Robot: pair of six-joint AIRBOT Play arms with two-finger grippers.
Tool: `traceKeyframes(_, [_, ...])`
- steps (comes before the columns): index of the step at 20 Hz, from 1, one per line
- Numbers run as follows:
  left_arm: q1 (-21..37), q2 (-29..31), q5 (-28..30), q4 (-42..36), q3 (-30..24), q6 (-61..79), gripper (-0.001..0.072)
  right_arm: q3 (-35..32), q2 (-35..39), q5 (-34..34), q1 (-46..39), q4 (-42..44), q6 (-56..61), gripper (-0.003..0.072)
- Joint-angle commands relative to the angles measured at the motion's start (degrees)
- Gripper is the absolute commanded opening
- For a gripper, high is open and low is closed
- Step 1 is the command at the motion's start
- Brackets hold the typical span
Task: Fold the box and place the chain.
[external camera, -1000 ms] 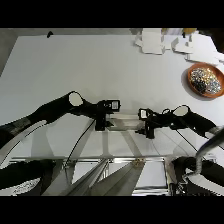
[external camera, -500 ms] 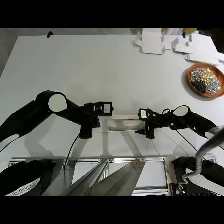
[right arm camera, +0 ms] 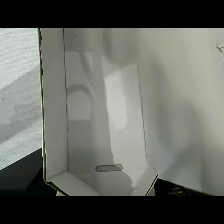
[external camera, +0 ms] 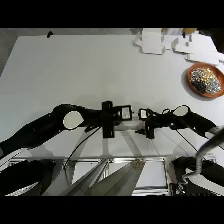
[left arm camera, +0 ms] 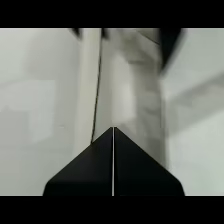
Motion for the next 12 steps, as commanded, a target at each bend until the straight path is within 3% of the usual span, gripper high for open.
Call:
traceKeyframes(1, [2.0, -3.1, 12.0, -0.8, 0.0, -2.6, 0.0005, 0.0, 0.0, 0.0, 0.0, 0.0, 0.0, 0.0337])
traceKeyframes(7, [6.4, -13.0, 7.9, -6.8, 0.0, -2.5, 0.0005, 0.0, 0.0, 0.0, 0.0, 0.0, 0.0, 0.0337])
traceKeyframes(12, [6.6, -13.7, 4.5, -6.6, 0.0, -2.6, 0.0006, 0.0, 0.0, 0.0, 0.0, 0.0, 0.0, 0.0337])
